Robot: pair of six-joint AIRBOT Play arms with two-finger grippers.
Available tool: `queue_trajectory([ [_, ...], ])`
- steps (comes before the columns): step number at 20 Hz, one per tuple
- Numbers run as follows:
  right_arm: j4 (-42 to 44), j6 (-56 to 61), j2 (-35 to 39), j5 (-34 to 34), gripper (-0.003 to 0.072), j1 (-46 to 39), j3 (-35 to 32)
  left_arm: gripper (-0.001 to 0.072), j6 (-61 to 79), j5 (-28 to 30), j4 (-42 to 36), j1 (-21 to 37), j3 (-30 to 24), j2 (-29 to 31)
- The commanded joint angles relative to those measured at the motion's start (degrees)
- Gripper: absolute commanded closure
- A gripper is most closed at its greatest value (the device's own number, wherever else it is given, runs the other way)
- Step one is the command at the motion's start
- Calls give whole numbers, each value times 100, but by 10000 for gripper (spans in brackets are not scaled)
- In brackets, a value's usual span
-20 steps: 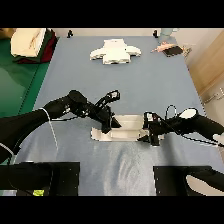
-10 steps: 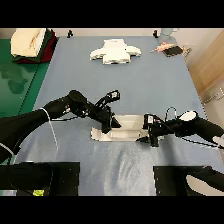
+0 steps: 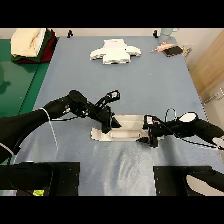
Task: Fold the box.
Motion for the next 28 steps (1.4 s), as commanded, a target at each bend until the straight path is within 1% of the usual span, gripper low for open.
queue_trajectory([
  [1, -11, 48, -2, -87, 182, -2, -4, 693, 2, 0, 2, 2, 0, 4],
  [8, -52, 479, 2, -216, 181, -2, -11, 693, 2, 0, 2, 2, 0, 4],
  [11, -70, 525, 214, -216, 182, -2, -11, 693, 2, 0, 2, 2, 0, 4],
  [13, -146, 562, 221, -219, 181, -2, -13, 693, 2, 0, 2, 2, 0, 4],
  [21, 11, 553, 44, -367, 182, 83, -57, 693, 2, -2, 0, 2, 0, 4],
  [28, 212, 352, 52, -177, 181, 85, -52, 693, 2, 0, 2, 2, 0, 4],
])
